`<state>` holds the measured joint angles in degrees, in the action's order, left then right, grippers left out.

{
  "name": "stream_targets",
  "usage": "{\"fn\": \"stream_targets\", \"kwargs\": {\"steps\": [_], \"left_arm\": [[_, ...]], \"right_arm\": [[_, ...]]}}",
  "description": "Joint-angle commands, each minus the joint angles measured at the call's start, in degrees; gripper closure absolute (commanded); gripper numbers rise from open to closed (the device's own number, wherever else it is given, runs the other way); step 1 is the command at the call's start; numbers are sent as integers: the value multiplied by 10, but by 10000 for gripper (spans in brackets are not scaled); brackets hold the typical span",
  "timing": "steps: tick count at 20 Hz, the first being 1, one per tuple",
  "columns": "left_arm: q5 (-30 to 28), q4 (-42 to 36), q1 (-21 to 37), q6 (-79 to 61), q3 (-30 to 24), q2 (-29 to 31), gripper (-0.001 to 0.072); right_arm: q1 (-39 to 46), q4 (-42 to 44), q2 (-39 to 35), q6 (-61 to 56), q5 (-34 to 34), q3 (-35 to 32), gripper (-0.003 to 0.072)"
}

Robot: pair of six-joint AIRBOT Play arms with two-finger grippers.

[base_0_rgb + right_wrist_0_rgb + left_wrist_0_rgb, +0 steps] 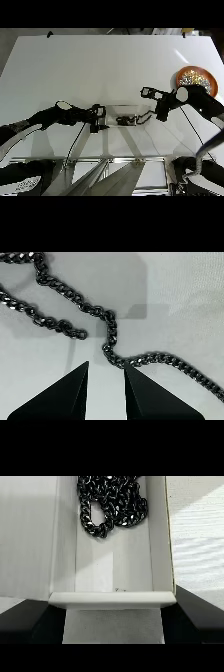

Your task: Fold the box and place the chain.

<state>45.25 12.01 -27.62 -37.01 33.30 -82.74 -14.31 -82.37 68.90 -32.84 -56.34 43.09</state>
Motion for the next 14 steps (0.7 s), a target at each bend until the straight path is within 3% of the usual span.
{"fn": "stream_targets", "kwargs": {"steps": [1,14], "left_arm": [[0,0,0,0,0,0,456],[0,0,0,0,0,0,456]], "right_arm": [[0,-19,22,5,17,0,514],[0,-14,55,28,48,0,530]]}}
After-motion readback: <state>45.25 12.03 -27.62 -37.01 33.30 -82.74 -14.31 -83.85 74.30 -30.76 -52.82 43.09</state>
